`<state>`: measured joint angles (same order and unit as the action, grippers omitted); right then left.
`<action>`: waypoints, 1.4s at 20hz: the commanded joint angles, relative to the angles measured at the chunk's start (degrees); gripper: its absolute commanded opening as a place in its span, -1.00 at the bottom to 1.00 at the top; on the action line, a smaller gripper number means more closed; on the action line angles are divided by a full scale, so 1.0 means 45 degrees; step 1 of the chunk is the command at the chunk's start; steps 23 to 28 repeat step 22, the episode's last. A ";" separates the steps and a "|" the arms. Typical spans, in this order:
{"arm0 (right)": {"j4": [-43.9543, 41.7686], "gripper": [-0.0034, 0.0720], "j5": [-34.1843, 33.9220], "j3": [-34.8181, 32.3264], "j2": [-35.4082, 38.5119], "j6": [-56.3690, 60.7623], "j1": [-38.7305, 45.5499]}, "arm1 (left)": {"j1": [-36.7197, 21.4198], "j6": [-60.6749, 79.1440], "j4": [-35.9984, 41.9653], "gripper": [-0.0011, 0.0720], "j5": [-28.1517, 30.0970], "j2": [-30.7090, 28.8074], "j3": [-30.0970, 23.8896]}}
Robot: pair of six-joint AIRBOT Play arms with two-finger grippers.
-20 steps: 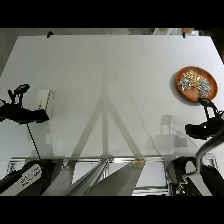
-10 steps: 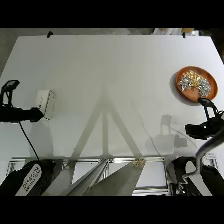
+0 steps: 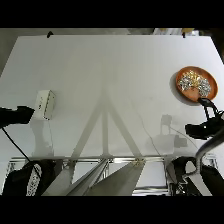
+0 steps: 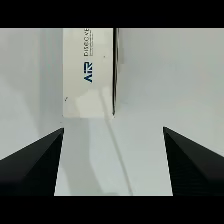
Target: Fold the box and place the chain.
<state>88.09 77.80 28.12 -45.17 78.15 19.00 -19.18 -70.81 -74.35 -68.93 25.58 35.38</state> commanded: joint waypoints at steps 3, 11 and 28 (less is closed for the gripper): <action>0.0000 -0.88 0.0005 0.0000 0.0010 0.0005 0.0010 | 0.0194 -0.0374 0.0034 0.92 -0.0291 -0.0568 -0.0262; 0.0000 -0.88 0.0005 -0.0005 0.0010 0.0000 0.0010 | 0.0408 -0.0369 0.0034 0.92 -0.0214 -0.0568 -0.0559; 0.0000 -0.88 0.0005 0.0000 0.0005 0.0005 0.0010 | 0.0408 -0.0369 0.0029 0.92 -0.0097 -0.0568 -0.0559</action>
